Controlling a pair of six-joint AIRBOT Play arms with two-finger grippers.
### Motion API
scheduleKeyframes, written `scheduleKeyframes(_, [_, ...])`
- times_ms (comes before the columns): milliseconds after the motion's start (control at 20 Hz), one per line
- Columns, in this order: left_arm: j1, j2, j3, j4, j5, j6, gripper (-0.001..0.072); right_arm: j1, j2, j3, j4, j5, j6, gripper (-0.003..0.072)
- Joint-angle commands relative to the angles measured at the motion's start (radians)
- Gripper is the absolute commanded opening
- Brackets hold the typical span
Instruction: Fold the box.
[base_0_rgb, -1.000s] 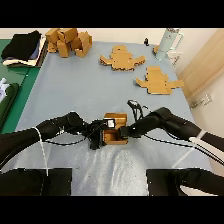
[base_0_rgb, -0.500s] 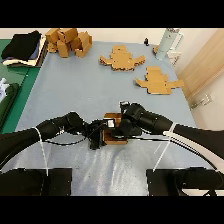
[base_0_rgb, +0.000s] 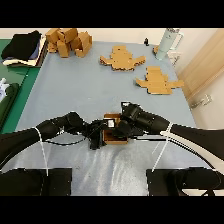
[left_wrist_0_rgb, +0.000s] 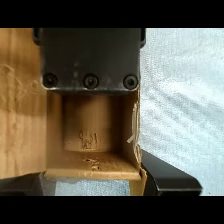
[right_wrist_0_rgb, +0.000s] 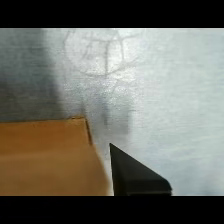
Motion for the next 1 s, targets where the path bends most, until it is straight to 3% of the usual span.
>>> scheduleKeyframes(0, [0.0, 0.0, 0.0, 0.0, 0.0, 0.0, 0.0437, 0.001, 0.03, 0.001, 0.024, -0.005, -0.009, 0.0327])
scheduleKeyframes(450, [0.0, -0.001, 0.0, 0.0, 0.0, 0.0, 0.0437, -0.02, 0.236, 0.001, 0.048, -0.13, -0.061, 0.0358])
scheduleKeyframes(500, [0.0, 0.0, 0.0, 0.0, 0.0, 0.0, 0.0437, -0.021, 0.257, 0.001, 0.047, -0.139, -0.085, 0.0335])
scheduleKeyframes(600, [0.0, -0.001, 0.0, 0.0, 0.0, 0.0, 0.0437, -0.05, 0.28, 0.001, 0.047, -0.174, -0.142, 0.0109])
scheduleKeyframes(700, [0.0, 0.0, 0.0, 0.0, 0.0, 0.0, 0.0437, -0.117, 0.275, -0.005, -0.013, -0.215, -0.207, 0.0005])
scheduleKeyframes(850, [0.0, -0.001, 0.0, 0.0, 0.0, 0.0, 0.0437, -0.305, 0.224, -0.005, -0.035, -0.134, -0.406, 0.0004])
scheduleKeyframes(950, [0.0, -0.001, 0.0, 0.0, 0.0, 0.0, 0.0438, -0.488, 0.153, -0.002, 0.198, 0.014, -0.679, 0.0004])
